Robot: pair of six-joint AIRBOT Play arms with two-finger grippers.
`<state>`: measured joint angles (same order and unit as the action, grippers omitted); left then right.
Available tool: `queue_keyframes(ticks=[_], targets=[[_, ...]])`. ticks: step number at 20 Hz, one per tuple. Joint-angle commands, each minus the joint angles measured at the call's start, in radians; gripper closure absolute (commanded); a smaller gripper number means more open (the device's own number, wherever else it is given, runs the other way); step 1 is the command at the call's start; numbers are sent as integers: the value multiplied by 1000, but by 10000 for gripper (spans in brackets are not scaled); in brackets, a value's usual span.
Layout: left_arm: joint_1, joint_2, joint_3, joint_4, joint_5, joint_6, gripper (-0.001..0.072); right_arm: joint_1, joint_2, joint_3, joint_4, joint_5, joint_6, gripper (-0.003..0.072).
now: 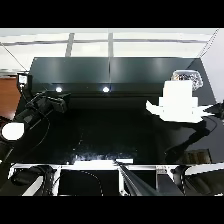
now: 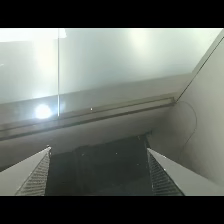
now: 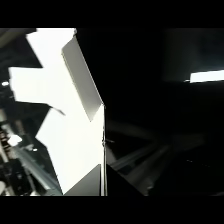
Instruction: Fold the box and place the chain.
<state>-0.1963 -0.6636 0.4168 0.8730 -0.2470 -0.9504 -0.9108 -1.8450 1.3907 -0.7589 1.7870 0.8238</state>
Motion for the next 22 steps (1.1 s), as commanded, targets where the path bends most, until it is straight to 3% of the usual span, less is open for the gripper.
queue_keyframes(ticks=[1, 7, 10, 15, 17, 19, 22], targets=[[0, -1, 1, 0, 3, 0, 2, 77, 70, -141, 105, -18, 1, 669], [-3, -1, 0, -4, 2, 0, 2, 416, 295, -396, 314, -312, -85, 669], [-3, -1, 0, -51, 8, 0, 3, 624, 444, -511, 306, -466, -140, 669], [-3, -42, 2, -187, -57, 0, 7, 888, 698, -823, 314, -824, -333, 669], [-3, -111, 13, -253, -168, 0, 9, 967, 740, -901, 315, -941, -354, 669], [2, -218, 53, -319, -333, 1, 9, 1028, 740, -929, 314, -980, -354, 668], [54, -415, 205, -335, -655, 8, 9, 1073, 740, -930, 321, -988, -354, 669]])
